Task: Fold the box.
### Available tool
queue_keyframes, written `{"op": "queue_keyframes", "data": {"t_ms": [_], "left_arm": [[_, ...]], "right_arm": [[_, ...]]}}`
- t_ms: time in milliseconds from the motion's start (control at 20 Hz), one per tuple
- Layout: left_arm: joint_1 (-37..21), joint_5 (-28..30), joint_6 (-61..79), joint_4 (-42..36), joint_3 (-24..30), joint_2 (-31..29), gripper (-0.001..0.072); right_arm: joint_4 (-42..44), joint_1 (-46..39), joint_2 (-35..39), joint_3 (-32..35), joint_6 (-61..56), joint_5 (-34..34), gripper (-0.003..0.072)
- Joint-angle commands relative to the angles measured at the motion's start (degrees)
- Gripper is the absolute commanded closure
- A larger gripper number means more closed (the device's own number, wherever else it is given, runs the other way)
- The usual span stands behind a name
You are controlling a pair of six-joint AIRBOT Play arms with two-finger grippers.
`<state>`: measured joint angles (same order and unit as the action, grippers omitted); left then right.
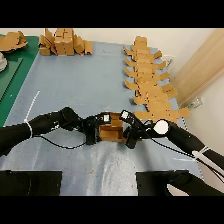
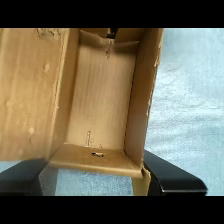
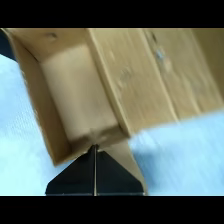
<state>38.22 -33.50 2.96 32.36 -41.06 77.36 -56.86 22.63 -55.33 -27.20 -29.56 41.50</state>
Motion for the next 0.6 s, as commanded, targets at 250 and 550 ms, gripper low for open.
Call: {"op": "queue_keyframes", "data": {"t_ms": [250,550], "left_arm": [[0.0,-0.1,0.1,0.2,0.0,0.0,0.0106],[0.0,-0.1,0.1,0.2,0.0,0.0,0.0105]], "right_arm": [[-24.0,-0.2,10.4,-0.1,-34.9,2.5,0.0682],[-39.8,-12.1,18.9,0.4,-76.4,18.9,0.0683]]}}
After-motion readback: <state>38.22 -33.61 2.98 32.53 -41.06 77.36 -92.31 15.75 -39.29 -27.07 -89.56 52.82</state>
